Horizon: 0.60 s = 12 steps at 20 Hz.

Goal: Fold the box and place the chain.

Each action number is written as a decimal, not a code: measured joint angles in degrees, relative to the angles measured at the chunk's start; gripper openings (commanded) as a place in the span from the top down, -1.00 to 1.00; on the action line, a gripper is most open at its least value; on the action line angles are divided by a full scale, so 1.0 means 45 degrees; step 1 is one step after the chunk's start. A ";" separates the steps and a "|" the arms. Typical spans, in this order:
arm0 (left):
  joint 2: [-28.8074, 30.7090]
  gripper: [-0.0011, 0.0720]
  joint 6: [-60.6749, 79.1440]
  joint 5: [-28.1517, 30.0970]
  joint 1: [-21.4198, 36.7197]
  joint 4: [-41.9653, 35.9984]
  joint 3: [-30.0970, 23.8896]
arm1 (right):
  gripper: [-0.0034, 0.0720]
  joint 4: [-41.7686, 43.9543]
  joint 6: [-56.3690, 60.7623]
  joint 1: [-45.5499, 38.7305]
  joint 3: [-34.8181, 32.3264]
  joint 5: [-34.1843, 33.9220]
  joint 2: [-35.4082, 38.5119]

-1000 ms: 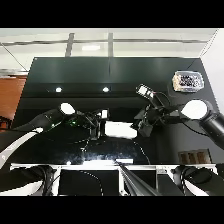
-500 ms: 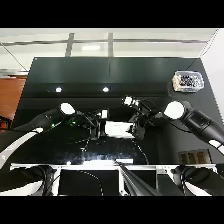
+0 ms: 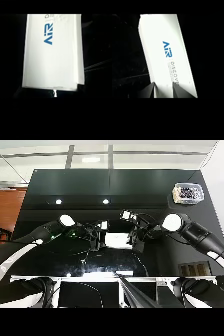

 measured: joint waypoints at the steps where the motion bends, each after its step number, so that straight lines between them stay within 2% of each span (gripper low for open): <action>1: 0.0000 -0.12 0.0000 -0.0005 0.0000 0.0005 0.0000 | 0.25 -0.0015 0.0010 0.0000 0.0029 0.0044 0.0000; 4: 0.0000 -0.12 0.0024 -0.0078 0.0000 0.0024 0.0000 | -0.61 -0.0029 0.0034 0.0000 0.0175 0.0063 0.0000; 11: 0.0000 -0.12 0.0019 -0.0083 0.0000 0.0024 0.0000 | -0.63 -0.0505 0.0029 0.0044 0.0335 0.0097 0.0000; 12: 0.0000 -0.12 0.0019 -0.0083 0.0000 0.0024 0.0000 | -0.54 -0.0656 0.0029 0.0063 0.0340 0.0097 0.0000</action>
